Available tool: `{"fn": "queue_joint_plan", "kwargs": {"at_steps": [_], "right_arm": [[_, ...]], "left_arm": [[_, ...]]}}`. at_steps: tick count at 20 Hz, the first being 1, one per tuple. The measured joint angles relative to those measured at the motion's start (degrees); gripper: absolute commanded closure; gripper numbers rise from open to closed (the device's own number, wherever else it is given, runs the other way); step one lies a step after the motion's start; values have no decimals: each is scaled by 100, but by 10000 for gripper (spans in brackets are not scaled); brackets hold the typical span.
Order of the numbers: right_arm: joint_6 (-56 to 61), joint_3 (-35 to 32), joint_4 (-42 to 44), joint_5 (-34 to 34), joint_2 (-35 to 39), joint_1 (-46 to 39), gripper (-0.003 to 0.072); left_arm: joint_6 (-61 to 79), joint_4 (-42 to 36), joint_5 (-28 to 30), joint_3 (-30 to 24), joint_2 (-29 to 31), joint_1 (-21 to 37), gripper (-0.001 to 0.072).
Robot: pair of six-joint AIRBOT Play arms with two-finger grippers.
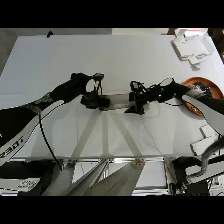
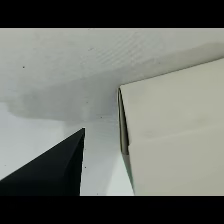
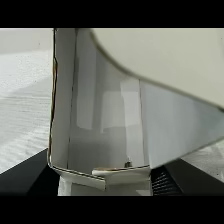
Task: Fold the box and place the chain.
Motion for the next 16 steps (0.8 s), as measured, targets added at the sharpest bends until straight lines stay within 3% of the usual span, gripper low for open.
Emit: {"fn": "queue_joint_plan", "kwargs": {"at_steps": [2, 5, 9, 10, 16], "right_arm": [[0, 0, -17, -13, 0, 0, 242], [0, 0, -33, -15, 0, -2, 242], [-2, 0, -28, -13, 0, -2, 242], [0, 0, -22, -7, 0, -4, 242], [7, 0, -9, 9, 0, -4, 242]], "left_arm": [[-190, -31, 66, 2, -4, -42, 397], [-426, -168, 238, 7, -22, -105, 563], [-564, -282, 376, 7, -107, -173, 604], [-603, -323, 378, 11, -131, -188, 701], [-605, -439, 356, 17, -243, -240, 707]]}}
